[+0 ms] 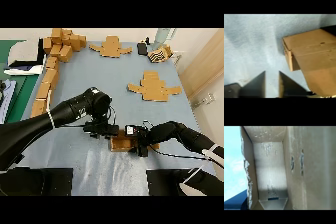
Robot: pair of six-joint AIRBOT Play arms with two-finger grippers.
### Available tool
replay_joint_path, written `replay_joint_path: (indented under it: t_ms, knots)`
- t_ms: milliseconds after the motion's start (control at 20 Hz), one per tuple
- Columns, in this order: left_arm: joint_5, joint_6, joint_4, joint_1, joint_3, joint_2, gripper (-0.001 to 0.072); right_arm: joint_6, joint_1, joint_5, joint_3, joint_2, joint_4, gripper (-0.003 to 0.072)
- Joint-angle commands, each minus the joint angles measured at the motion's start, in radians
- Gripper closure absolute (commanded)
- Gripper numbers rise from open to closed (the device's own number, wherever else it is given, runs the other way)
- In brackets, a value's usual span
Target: Fold the box.
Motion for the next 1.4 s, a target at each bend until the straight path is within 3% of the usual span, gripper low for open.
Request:
replay_joint_path:
  t_ms: [0,250,500,700,850,900,950,1000,1100,1350]
  knots:
    - [-0.09,0.169,0.019,0.067,0.001,0.003,0.0696,0.0,0.0,0.0,0.001,0.001,0.0,0.01]
    - [-0.032,0.533,0.096,0.233,-0.06,0.003,0.0697,0.0,0.0,0.0,0.001,0.001,0.0,0.01]
    - [0.195,1.161,-0.154,0.463,-0.285,0.003,0.0699,0.0,0.0,0.0,0.001,0.001,0.0,0.01]
    - [0.37,1.419,-0.211,0.37,-0.379,0.026,0.0702,0.0,0.0,0.0,0.001,0.001,0.0,0.01]
    - [0.579,1.761,-0.411,0.354,-0.46,0.119,0.07,0.0,0.0,0.0,0.001,0.001,-0.001,0.01]
    - [0.604,1.982,-0.486,0.345,-0.498,0.161,0.0694,0.0,0.0,0.0,0.001,0.001,0.0,0.01]
    - [0.597,2.187,-0.557,0.344,-0.534,0.197,0.0602,0.0,-0.001,0.0,0.001,0.001,0.0,0.01]
    - [0.606,2.337,-0.652,0.345,-0.574,0.224,0.0069,0.0,0.0,0.0,0.001,0.001,0.0,0.01]
    - [0.615,2.364,-0.793,0.34,-0.629,0.235,0.0046,0.0,0.0,0.0,0.001,0.001,0.0,0.01]
    - [0.728,2.362,-0.824,0.241,-0.678,0.216,0.0017,0.0,-0.001,0.0,0.001,0.001,0.0,0.01]
